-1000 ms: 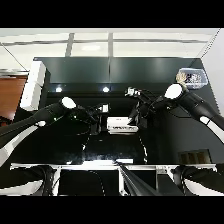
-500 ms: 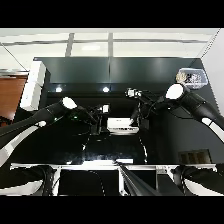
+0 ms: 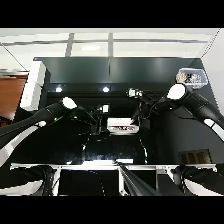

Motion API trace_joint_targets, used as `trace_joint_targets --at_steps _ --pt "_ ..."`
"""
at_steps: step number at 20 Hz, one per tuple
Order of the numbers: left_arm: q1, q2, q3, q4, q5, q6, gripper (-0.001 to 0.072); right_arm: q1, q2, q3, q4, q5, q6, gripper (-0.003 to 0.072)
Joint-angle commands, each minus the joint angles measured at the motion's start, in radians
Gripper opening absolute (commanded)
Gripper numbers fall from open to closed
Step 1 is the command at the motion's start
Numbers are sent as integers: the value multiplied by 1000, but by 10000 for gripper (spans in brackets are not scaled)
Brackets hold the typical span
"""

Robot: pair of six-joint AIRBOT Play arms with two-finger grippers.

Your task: Fold the box and place the chain.

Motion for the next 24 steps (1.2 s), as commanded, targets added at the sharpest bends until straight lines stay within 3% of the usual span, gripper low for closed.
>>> trace_joint_targets --at_steps 1,24 --pt "0 0 0 0 1 0 509 1 0 -2 -8 5 0 233" --pt "0 0 0 0 2 0 509 0 0 -2 -30 44 0 276"
